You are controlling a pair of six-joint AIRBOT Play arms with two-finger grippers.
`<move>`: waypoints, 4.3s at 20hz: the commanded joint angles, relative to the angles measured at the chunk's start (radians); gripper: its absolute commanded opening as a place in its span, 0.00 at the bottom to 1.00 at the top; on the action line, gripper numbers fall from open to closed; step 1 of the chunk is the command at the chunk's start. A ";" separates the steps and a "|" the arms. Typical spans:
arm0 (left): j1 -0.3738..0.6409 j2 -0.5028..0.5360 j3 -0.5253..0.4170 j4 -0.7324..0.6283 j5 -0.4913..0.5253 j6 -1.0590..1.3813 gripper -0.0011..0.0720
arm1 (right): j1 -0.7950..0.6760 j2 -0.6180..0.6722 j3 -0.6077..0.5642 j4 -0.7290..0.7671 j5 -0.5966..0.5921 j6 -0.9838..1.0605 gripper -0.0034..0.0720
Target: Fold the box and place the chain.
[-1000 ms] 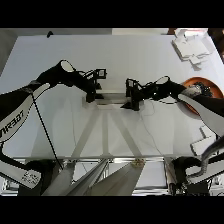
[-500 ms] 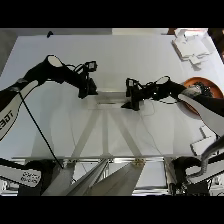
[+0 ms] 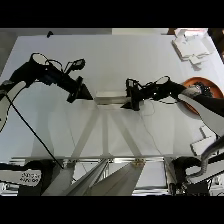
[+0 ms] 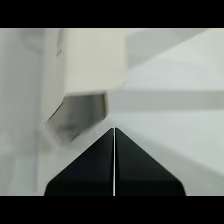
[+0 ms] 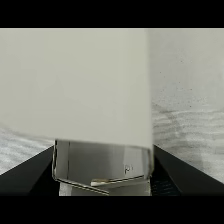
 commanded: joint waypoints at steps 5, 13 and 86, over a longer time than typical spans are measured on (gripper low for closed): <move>-0.113 0.003 -0.059 -0.272 0.327 -0.005 0.02 | 0.001 0.000 0.001 0.001 -0.001 0.000 0.61; -0.108 -0.038 -0.060 -0.209 0.684 -0.112 0.02 | 0.001 0.000 0.001 0.001 -0.001 0.000 0.61; -0.098 0.111 -0.348 -0.052 0.631 0.452 0.12 | 0.001 0.000 0.001 0.001 -0.001 0.000 0.61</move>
